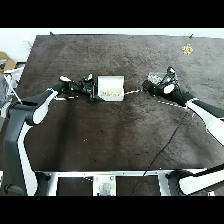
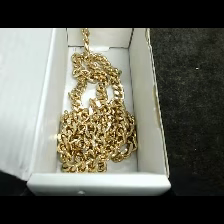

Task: Fold the box and place the chain.

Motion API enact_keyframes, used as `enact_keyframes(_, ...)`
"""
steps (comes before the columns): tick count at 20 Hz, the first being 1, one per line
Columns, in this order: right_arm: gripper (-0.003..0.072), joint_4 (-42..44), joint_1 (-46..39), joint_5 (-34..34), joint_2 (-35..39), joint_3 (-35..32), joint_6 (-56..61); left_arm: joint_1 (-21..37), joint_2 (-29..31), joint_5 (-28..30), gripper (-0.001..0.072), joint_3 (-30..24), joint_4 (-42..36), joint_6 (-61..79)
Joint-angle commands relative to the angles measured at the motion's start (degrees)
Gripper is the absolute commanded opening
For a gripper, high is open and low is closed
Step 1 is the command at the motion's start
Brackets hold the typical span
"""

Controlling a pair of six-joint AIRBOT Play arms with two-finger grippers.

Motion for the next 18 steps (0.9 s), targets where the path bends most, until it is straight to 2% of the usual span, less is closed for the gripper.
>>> enact_keyframes(1,0.0249,3.02,-0.20,0.02,-3.17,1.88,0.04,-0.02,0.02,0.00,0.0274,-0.02,0.02,0.00)
enact_keyframes(2,0.0066,3.67,-0.17,-0.11,-3.34,1.92,0.04,-0.02,0.02,0.00,0.0274,-0.02,0.02,0.02)
enact_keyframes(3,0.0003,4.26,-0.07,-0.39,-3.06,1.92,0.04,-0.02,0.02,0.00,0.0275,-0.02,0.02,0.00)
enact_keyframes(5,0.0002,3.69,0.57,0.83,0.00,1.86,-0.42,-0.02,0.02,-0.02,0.0274,-0.02,0.02,0.02)
enact_keyframes(8,0.0002,2.58,4.09,4.83,10.19,1.68,-5.66,-0.02,0.02,0.00,0.0274,-0.02,0.02,0.02)
enact_keyframes(12,0.0002,-0.42,12.28,4.50,24.63,1.75,-7.32,-0.02,0.02,0.00,0.0274,-0.02,0.02,0.00)
enact_keyframes(15,0.0002,-0.44,20.90,-0.90,29.92,1.84,-7.34,-0.02,0.02,0.00,0.0274,-0.02,0.02,0.00)
enact_keyframes(18,0.0001,-1.07,29.09,-11.50,29.18,4.15,-7.34,-0.02,0.02,-0.04,0.0274,-0.02,0.00,0.00)
